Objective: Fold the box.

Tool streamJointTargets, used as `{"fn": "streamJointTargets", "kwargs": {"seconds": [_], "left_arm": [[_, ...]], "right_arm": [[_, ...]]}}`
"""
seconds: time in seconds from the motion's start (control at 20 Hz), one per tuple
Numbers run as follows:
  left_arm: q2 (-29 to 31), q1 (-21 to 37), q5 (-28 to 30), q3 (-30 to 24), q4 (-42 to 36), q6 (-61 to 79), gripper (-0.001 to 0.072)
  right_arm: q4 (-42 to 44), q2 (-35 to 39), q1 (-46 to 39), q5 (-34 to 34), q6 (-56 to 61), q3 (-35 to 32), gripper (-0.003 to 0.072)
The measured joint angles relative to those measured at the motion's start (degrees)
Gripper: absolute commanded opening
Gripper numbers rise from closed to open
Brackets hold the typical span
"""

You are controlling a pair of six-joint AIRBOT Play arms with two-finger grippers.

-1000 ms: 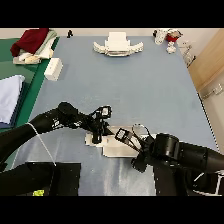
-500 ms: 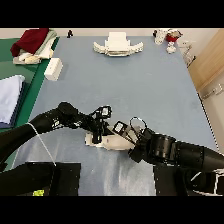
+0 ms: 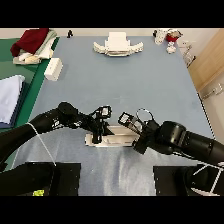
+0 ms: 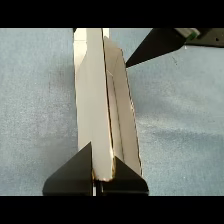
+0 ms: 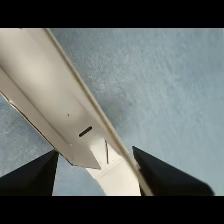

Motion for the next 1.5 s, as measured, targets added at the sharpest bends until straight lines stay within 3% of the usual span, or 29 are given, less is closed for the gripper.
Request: {"fn": "streamJointTargets", "kwargs": {"seconds": [0.3,0.55,0.8,1.5], "left_arm": [[0.00,0.02,-0.04,0.00,0.00,0.00,0.0012],[0.00,0.00,-0.04,0.00,0.00,0.00,0.0012],[0.00,0.02,-0.07,0.00,0.02,0.02,0.0012],[0.00,0.00,-0.07,0.00,0.02,0.00,0.0012]], "right_arm": [[27.41,0.11,-18.45,3.34,-44.24,-2.84,0.0717],[39.85,-0.57,-26.05,3.50,-65.57,-4.90,0.0717],[41.79,-1.07,-27.74,3.43,-71.65,-5.86,0.0716],[43.60,-0.28,-28.09,5.68,-75.10,-9.33,0.0710]]}}
